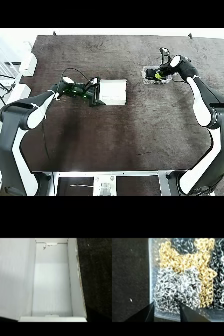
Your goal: Fold the box and place the chain.
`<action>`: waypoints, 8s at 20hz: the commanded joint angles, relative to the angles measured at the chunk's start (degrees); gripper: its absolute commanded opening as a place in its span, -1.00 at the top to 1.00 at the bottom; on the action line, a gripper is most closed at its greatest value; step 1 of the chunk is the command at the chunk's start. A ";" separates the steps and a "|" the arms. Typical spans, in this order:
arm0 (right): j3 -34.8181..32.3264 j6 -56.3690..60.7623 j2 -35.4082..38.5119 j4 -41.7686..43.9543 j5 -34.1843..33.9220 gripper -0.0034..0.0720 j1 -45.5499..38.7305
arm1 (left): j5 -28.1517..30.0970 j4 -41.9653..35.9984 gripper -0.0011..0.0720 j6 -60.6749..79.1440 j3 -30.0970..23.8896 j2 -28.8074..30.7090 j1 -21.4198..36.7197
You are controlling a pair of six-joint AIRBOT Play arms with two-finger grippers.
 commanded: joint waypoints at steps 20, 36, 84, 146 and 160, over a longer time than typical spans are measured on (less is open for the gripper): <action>1.27 -0.20 8.85 -1.53 -1.07 0.88 0.02 | 0.00 0.00 -0.39 0.00 0.00 0.00 0.02; 1.29 -7.56 37.55 -1.51 -2.51 0.89 5.55 | 0.02 0.00 -0.39 0.00 0.00 0.00 0.02; -28.79 -10.64 22.23 7.74 -23.50 -0.22 28.76 | 0.22 -0.15 -0.39 0.00 0.00 0.00 0.02; -20.24 -9.14 47.89 10.93 -17.20 0.89 23.17 | 0.04 -0.17 -0.39 0.00 0.00 0.00 0.02; -23.65 -8.50 43.06 6.54 -22.80 0.89 29.40 | 0.07 -0.17 -0.39 0.00 0.00 0.00 0.02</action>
